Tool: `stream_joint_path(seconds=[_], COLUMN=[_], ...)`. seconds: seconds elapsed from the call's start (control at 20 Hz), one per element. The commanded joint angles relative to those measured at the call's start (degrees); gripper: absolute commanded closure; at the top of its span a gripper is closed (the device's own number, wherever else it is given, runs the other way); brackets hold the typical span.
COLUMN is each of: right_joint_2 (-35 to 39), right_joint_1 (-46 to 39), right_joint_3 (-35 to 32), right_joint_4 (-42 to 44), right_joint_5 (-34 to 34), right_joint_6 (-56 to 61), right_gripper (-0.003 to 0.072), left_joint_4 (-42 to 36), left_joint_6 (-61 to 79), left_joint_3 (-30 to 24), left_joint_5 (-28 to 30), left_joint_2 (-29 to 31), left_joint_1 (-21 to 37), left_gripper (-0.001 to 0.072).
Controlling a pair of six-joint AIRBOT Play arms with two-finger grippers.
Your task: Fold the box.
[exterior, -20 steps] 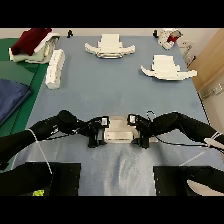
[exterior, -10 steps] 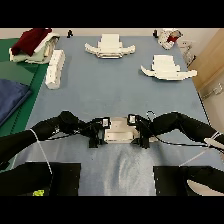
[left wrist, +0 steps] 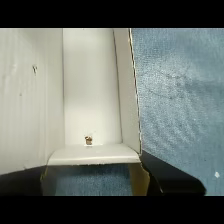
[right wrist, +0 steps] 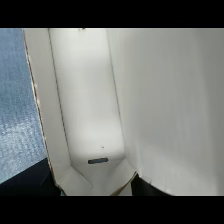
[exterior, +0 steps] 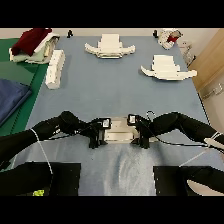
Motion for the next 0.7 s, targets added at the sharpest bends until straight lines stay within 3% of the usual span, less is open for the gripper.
stream_joint_path(seconds=[0.0,0.3,0.35,0.65], right_joint_2=[0.0,0.0,0.0,0.0], right_joint_1=[0.0,0.0,0.0,0.0], right_joint_3=[0.0,0.0,0.0,0.0], right_joint_4=[0.0,0.0,0.0,0.0], right_joint_5=[0.1,0.1,0.1,0.1], right_joint_6=[0.0,0.0,0.0,0.0], right_gripper=[0.0242,0.0242,0.0242,0.0242], left_joint_4=[0.1,0.4,0.4,0.4], left_joint_6=[-1.4,-1.5,-1.5,-2.4], left_joint_3=[0.2,0.2,0.2,0.1], left_joint_5=[1.6,1.4,1.5,2.6], left_joint_2=[-0.2,-0.2,-0.2,-0.2], left_joint_1=[-0.7,-1.0,-1.0,-0.9], left_gripper=[0.0104,0.0101,0.0017,0.0017])
